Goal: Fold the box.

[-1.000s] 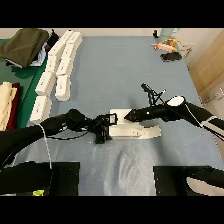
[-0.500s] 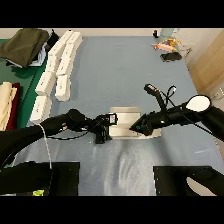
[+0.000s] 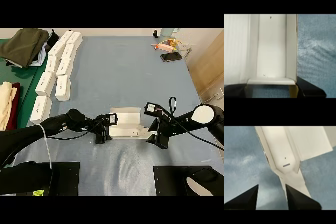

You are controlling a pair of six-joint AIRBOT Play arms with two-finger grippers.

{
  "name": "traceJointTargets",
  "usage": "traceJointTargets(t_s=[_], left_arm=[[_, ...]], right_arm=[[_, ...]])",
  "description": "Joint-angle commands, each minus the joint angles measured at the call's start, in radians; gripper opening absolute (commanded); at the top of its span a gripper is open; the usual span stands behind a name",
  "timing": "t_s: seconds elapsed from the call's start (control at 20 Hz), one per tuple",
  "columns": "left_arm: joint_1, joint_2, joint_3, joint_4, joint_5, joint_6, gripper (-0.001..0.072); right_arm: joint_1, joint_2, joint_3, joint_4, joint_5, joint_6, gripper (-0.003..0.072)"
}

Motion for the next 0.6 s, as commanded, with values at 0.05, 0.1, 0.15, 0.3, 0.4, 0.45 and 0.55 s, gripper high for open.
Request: traceJointTargets(t_s=[0.05,0.1,0.15,0.3,0.4,0.45,0.55], left_arm=[[0.000,0.001,0.001,0.000,0.000,0.000,0.0439],[0.000,0.001,0.001,0.000,0.000,0.000,0.0439],[0.000,0.001,0.001,0.000,0.000,0.000,0.0439],[0.000,0.001,0.001,0.000,0.000,0.000,0.0439],[0.000,0.001,0.001,0.000,0.000,0.000,0.0439],[0.000,0.001,0.001,0.000,0.000,0.000,0.0439],[0.000,0.001,0.001,0.000,0.000,0.000,0.0439]], right_arm=[[0.002,-0.039,-0.072,-0.040,-0.167,-0.264,0.0530],[0.002,-0.056,-0.087,-0.010,-0.215,-0.304,0.0546],[0.002,-0.068,-0.096,0.018,-0.256,-0.345,0.0550],[0.002,-0.098,-0.098,0.055,-0.324,-0.430,0.0550],[0.002,-0.112,-0.099,0.095,-0.328,-0.446,0.0550],[0.003,-0.116,-0.099,0.123,-0.324,-0.449,0.0549],[0.015,-0.121,-0.099,0.164,-0.326,-0.470,0.0547]])
